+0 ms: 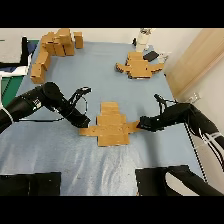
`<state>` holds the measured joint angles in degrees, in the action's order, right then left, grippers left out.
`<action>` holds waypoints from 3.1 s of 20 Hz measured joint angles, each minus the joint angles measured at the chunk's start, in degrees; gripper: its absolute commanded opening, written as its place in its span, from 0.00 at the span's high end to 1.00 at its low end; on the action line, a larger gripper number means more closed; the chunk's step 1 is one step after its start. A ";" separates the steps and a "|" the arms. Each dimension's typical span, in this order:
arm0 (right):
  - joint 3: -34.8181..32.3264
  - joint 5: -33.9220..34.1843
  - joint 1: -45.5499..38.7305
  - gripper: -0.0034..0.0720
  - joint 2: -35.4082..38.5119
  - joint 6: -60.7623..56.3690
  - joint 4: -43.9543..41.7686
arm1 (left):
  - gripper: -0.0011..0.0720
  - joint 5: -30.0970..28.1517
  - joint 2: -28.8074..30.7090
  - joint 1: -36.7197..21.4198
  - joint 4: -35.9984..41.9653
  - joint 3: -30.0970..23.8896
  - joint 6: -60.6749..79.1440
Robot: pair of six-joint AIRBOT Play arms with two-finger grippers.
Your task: Fold the box.
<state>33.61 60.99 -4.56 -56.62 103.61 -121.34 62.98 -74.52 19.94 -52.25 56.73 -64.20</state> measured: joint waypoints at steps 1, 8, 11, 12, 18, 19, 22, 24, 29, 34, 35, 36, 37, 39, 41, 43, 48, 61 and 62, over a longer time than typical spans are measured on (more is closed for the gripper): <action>1.05 0.02 0.07 0.56 -1.97 1.68 -0.57 | 0.97 0.04 0.00 0.00 0.00 0.00 0.07; 8.76 5.51 0.22 0.67 -15.06 12.11 -7.23 | 0.97 2.54 0.00 0.00 0.33 0.00 1.79; 9.90 8.00 0.22 0.74 -17.73 14.29 -8.59 | 0.97 3.91 0.00 -0.02 1.81 0.00 4.57; 10.08 8.68 0.22 0.77 -18.21 14.91 -8.94 | 0.97 4.20 0.00 -0.31 2.40 0.00 5.33; 9.66 10.88 1.60 0.95 -19.23 19.67 -12.02 | 0.97 6.23 0.00 -7.41 9.11 0.00 9.20; 8.94 10.88 2.43 0.95 -19.26 21.57 -13.90 | 0.96 6.95 0.00 -9.22 10.38 0.00 9.73; 5.84 9.70 5.97 0.95 -18.93 26.99 -19.06 | 0.35 8.15 0.00 -14.21 12.22 -0.17 10.60; 3.37 8.02 8.57 0.95 -17.49 30.14 -21.97 | 0.34 8.48 0.00 -17.22 12.90 -0.37 10.73; -0.70 4.20 13.11 0.95 -11.47 34.49 -26.14 | 0.34 9.14 -1.88 -22.27 13.49 -1.16 10.84; -1.81 2.89 15.50 0.95 -7.98 35.47 -27.50 | 0.34 8.37 -6.95 -23.52 14.25 -2.82 11.13; -1.90 2.78 15.89 0.95 -7.52 35.52 -27.74 | 0.34 7.72 -8.07 -23.63 15.19 -2.99 11.65; -1.95 2.82 16.37 0.95 -7.13 35.56 -27.80 | 0.34 7.17 -9.18 -23.63 16.17 -3.10 12.35; -1.99 2.78 16.87 0.95 -6.86 35.56 -27.87 | 0.34 6.45 -10.51 -23.54 17.62 -3.15 13.35; -2.03 2.80 17.68 0.95 -6.47 35.41 -28.02 | 0.34 5.68 -13.07 -23.19 21.09 -3.21 15.82; -2.05 2.86 18.12 0.95 -6.25 35.04 -28.02 | 0.34 5.62 -15.37 -22.88 24.90 -3.28 18.82; -2.08 2.64 18.32 0.95 -6.16 34.73 -27.98 | 0.35 6.43 -17.05 -22.45 27.69 -3.28 21.44; -2.10 1.99 18.51 0.95 -6.10 34.45 -27.71 | 0.60 11.08 -18.75 -22.67 30.45 -3.32 26.05; -2.05 -0.09 18.56 0.95 -6.16 32.79 -26.27 | 0.48 20.76 -19.17 -26.21 31.39 -3.32 30.08; -2.08 -0.28 18.56 0.95 -6.16 32.68 -26.05 | 0.48 21.22 -19.17 -26.34 31.50 -3.32 30.14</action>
<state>31.53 60.71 14.00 -62.78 136.29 -147.39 84.20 -93.69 -6.39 -20.75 53.41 -34.06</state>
